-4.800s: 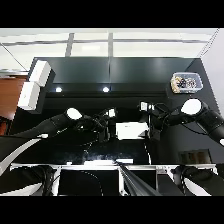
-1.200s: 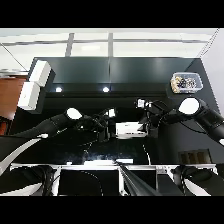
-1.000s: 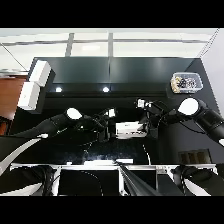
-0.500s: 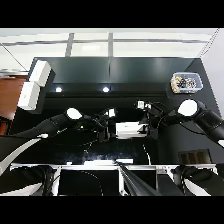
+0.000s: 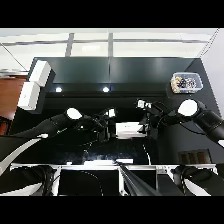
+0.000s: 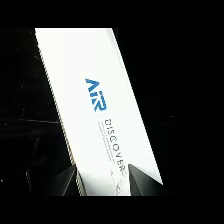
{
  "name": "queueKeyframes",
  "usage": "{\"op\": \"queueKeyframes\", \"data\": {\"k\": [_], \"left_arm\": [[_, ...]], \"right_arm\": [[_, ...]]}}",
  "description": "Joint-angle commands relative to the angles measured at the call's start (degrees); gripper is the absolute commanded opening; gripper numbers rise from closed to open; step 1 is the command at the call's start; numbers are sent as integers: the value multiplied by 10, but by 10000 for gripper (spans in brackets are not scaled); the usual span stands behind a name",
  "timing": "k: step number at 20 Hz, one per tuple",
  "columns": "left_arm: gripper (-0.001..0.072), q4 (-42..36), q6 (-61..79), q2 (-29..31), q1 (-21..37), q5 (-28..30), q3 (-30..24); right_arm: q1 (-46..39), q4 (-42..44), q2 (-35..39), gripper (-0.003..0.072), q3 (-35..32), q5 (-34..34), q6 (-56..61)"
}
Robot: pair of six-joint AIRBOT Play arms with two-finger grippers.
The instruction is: Fold the box and place the chain.
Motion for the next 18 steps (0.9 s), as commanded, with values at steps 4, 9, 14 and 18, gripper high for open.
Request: {"op": "queueKeyframes", "data": {"k": [4, 9, 14, 18], "left_arm": [[289, 0, 0, 0, 0, 0, 0], [289, 0, 0, 0, 0, 0, 0], [289, 0, 0, 0, 0, 0, 0], [289, 0, 0, 0, 0, 0, 0]], "right_arm": [[0, 26, 0, 382, 3, 1, 23], [0, 10, 0, 382, 7, 2, 23], [0, 15, 0, 382, 7, 3, 27], [0, 14, 0, 382, 7, 16, 34]]}}
